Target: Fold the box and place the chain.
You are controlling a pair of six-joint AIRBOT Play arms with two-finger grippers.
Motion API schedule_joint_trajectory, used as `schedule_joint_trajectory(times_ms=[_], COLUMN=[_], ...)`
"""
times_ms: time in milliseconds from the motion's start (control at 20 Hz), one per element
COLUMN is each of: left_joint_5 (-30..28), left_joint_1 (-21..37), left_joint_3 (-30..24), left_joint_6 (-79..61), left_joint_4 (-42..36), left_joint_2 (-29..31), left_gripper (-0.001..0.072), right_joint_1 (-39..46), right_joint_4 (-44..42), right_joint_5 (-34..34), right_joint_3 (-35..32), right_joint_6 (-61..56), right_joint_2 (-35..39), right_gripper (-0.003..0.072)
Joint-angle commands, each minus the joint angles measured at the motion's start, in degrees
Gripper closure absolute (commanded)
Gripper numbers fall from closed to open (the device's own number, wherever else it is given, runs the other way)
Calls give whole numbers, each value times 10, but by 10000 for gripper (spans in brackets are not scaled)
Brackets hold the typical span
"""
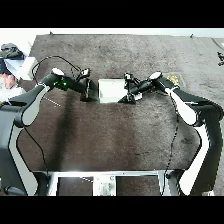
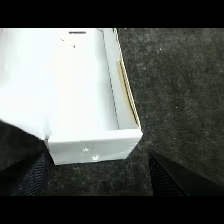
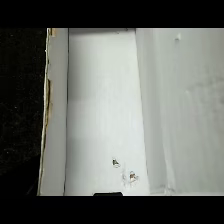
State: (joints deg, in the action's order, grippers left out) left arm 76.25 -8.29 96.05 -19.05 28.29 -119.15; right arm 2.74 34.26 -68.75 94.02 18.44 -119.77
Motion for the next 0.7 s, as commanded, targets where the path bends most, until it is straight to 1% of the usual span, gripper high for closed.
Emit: schedule_joint_trajectory(times_ms=[0, 150, 250, 450, 650], left_joint_5=[-19, -20, -23, -21, -53], left_joint_1=[0, 0, 0, -8, -18], left_joint_3=[0, 0, 0, -4, -20], left_joint_6=[-5, -1, 26, 23, 20], left_joint_4=[-5, -5, -5, -3, -2], left_joint_2=[-1, -1, -1, -1, -1], left_gripper=[-11, -10, -10, -11, -11], right_joint_1=[-1, 0, -1, 0, 0], right_joint_4=[0, 0, 0, 0, 0], right_joint_5=[0, 0, 0, 0, 0], right_joint_3=[0, 0, 0, 0, 0], right_joint_6=[0, 0, 0, 0, 0], right_joint_2=[0, 0, 0, 0, 0], right_gripper=[249, 249, 249, 248, 249])
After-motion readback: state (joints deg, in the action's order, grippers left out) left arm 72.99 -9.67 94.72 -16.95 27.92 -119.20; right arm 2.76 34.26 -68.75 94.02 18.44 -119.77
